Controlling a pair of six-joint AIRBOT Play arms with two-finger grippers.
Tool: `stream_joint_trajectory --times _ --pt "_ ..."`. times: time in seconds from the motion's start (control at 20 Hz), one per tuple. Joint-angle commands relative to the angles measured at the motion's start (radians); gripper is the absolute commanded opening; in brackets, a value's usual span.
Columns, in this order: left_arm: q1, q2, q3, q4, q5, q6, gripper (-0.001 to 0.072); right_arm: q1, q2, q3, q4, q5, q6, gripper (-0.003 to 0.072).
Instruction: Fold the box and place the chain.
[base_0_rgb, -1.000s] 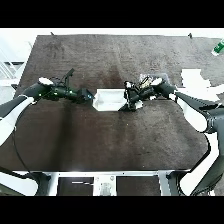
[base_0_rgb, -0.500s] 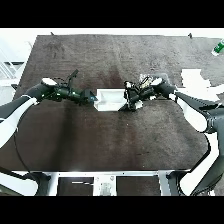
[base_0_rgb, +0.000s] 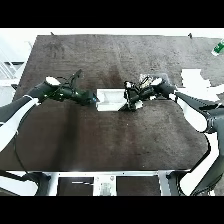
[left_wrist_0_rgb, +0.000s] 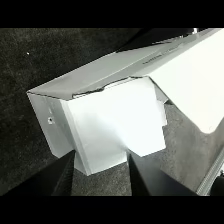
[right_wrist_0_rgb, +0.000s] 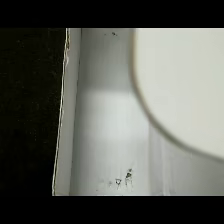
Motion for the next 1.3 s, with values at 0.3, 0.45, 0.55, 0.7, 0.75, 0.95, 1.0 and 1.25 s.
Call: stream_joint_trajectory --times 0.3,0.45,0.55,0.7,0.75,0.95,1.0,1.25 --pt "-0.064 0.004 0.007 0.087 0.101 -0.128 0.0397 0.0 0.0 0.0 0.0 0.0 0.0 0.0494" --pt "-0.095 0.004 0.053 0.235 0.118 -0.252 0.0398 0.0 0.0 0.0 0.0 0.0 0.0 0.0494" --pt "-0.124 0.004 0.092 0.366 0.133 -0.35 0.0397 0.0 0.0 0.0 0.0 0.0 0.0 0.0494" --pt "-0.161 0.003 0.119 0.474 0.15 -0.441 0.0397 0.0 0.0 0.0 0.0 0.0 0.0 0.0494" --pt "-0.172 0.003 0.119 0.486 0.16 -0.461 0.0397 0.0 0.0 0.0 0.0 0.0 0.0 0.0494" --pt "-0.213 -0.014 0.126 0.536 0.17 -0.525 0.0397 0.0 0.0 0.0 0.0 0.001 0.0 0.0495" --pt "-0.222 -0.023 0.139 0.558 0.159 -0.544 0.0397 0.0 0.0 0.0 0.0 0.0 0.0 0.0495" --pt "-0.254 -0.036 0.188 0.639 0.14 -0.624 0.0398 0.0 0.0 0.0 0.0 0.0 0.0 0.0494"
